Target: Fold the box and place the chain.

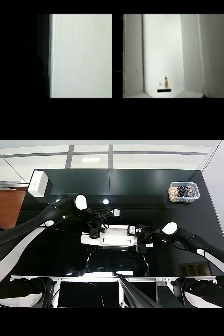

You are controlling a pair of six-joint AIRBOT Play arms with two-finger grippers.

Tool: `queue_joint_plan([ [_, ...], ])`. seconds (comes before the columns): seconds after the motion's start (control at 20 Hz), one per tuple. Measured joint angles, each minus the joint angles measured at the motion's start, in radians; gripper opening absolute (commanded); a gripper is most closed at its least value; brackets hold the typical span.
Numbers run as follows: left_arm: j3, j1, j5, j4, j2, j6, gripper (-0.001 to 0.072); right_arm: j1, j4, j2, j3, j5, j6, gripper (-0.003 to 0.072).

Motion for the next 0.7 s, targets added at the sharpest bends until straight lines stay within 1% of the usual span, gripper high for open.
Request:
queue_joint_plan([
  [0.25,0.0,0.0,0.0,0.0,0.0,0.0,0.0026,0.0,-0.001,0.0,0.0,-0.007,0.007,0.0706],
  [0.3,0.0,0.0,0.0,0.0,0.0,0.0,0.0026,0.0,-0.002,0.0,0.0,-0.008,0.007,0.0559],
  [0.35,0.0,0.0,0.0,0.0,0.0,0.0,0.0027,0.0,-0.002,0.0,0.0,-0.013,0.007,0.0434],
  [0.45,0.0,0.0,0.0,0.0,0.0,0.002,0.003,0.0,-0.002,0.0,0.0,-0.011,0.01,0.0434],
  [0.5,0.0,0.0,0.0,0.0,0.0,0.002,0.0047,0.0,-0.003,0.0,0.0,-0.01,0.01,0.0434],
  [0.6,0.0,0.0,-0.001,0.0,0.0,0.001,0.0302,0.0,-0.003,0.0,0.0,-0.008,0.009,0.0434],
  [0.65,0.0,0.0,0.0,0.0,0.002,-0.002,0.0451,0.0,-0.005,0.0,0.0,-0.007,0.007,0.0434],
  [0.7,0.0,0.0,0.0,0.006,0.006,-0.002,0.0568,0.0,-0.005,0.0,0.0,-0.006,0.006,0.0434],
])
